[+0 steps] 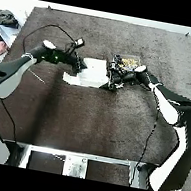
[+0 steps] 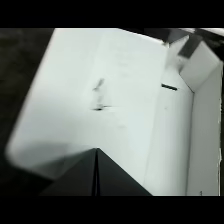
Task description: Fold the box and place the chain.
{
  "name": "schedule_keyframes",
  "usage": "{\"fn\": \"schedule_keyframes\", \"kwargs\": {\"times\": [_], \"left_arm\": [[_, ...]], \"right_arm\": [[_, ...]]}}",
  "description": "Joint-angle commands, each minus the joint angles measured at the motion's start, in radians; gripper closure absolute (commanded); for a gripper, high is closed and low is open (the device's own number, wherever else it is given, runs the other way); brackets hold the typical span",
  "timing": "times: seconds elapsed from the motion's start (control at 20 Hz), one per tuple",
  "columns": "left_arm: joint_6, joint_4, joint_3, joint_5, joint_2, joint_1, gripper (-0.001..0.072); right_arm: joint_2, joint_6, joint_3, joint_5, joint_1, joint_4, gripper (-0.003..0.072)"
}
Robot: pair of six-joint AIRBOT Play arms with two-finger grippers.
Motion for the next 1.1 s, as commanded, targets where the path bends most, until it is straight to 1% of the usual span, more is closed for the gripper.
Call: {"fn": "schedule_keyframes", "kwargs": {"times": [0.0,0.05,0.15,0.2,0.25,0.35,0.4,0.45,0.65,0.8,0.9,1.05], "left_arm": [[0.027,0.01,0.005,-0.029,0.067,0.034,0.07],[0.026,0.032,0.007,-0.06,0.086,0.043,0.0699],[0.023,0.123,0.007,-0.12,0.103,0.053,0.0695],[0.04,0.184,0.007,-0.16,0.103,0.053,0.0487],[0.053,0.243,0.004,-0.176,0.102,0.047,0.0004],[0.038,0.358,0.002,-0.172,0.101,0.034,0.001],[0.034,0.405,0.002,-0.169,0.101,0.031,-0.0006],[0.023,0.43,0.002,-0.169,0.101,0.031,-0.0006],[0.02,0.442,0.002,-0.171,0.1,0.027,-0.0006],[0.02,0.504,-0.002,-0.169,0.1,-0.021,-0.0006],[0.016,0.514,-0.027,-0.126,0.099,-0.052,-0.0006],[-0.006,0.49,-0.081,-0.082,0.099,-0.063,-0.0006]], "right_arm": [[0.0,0.001,0.0,0.0,0.001,0.0,0.0151],[0.0,0.001,0.0,0.0,0.0,0.0,0.0152],[0.0,0.0,0.0,0.0,0.001,0.0,0.0151],[0.0,0.001,0.0,0.0,0.0,0.0,0.0151],[0.0,0.001,0.0,0.0,0.0,0.0,0.0151],[0.0,0.001,0.0,0.0,0.0,0.0,0.0151],[0.0,0.0,0.0,0.0,0.001,0.0,0.0152],[0.0,0.001,0.0,0.0,0.0,0.0,0.0151],[0.0,0.001,0.0,0.0,0.0,0.0,0.0152],[0.0,0.001,0.0,0.0,0.0,0.0,0.0151],[0.0,0.001,0.0,0.0,0.0,0.0,0.0151],[0.0,0.001,0.0,0.001,0.0,0.0,0.0151]]}}
